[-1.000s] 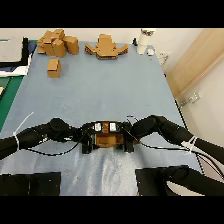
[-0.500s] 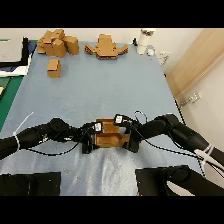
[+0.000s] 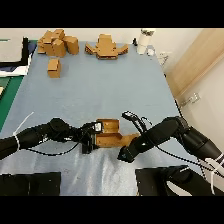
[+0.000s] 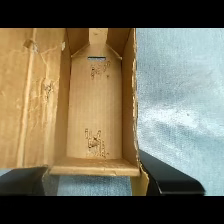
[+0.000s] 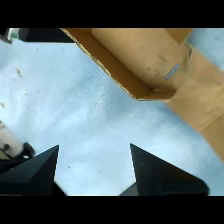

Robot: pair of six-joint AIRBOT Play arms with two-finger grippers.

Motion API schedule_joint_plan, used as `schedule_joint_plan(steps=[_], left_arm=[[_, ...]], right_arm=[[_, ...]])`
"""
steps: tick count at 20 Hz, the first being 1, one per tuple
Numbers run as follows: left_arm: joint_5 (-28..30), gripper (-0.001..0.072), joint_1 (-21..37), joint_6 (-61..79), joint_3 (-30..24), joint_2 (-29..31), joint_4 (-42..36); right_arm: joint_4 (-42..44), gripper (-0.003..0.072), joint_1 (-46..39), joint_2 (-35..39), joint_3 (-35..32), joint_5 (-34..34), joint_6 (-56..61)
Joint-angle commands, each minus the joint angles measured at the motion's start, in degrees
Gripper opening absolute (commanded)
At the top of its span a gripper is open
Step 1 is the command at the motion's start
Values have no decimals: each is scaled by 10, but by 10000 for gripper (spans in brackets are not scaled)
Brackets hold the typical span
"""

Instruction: Fold the box.

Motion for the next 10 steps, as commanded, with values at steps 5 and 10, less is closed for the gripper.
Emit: schedule_joint_plan(steps=[5, 10], left_arm=[[0, 446, 0, 0, 1, 0, 0], [-1, 446, 0, 0, 1, 0, 0]], right_arm=[[30, 720, 1, 2, 0, 25, 214], [57, 5, 1, -3, 9, 161, 260]])
